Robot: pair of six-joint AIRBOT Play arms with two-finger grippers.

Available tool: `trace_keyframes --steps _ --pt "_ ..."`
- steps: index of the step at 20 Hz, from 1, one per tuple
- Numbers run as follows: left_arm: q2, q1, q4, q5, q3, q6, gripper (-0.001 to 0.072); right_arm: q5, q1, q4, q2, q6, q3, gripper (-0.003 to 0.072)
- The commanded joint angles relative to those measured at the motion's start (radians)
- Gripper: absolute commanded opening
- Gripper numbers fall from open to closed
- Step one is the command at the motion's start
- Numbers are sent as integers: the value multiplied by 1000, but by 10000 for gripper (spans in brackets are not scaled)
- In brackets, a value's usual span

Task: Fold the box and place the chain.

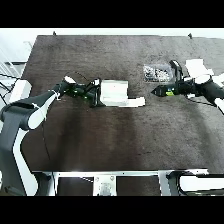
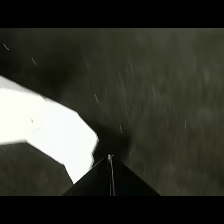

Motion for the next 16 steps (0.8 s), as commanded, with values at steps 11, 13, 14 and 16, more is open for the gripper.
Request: trace_keyframes --steps 11,13,14,16 --pt "-1 -1 0 0 0 0 622 -74 172 153 -128 61 -85 17" --pt "-1 0 0 0 0 0 622 -74 195 153 -125 47 -54 17" --pt "-1 -1 0 0 0 0 622 -74 201 166 -121 47 -35 17" --pt "-1 -1 0 0 0 0 622 -74 218 177 -111 45 -4 17"
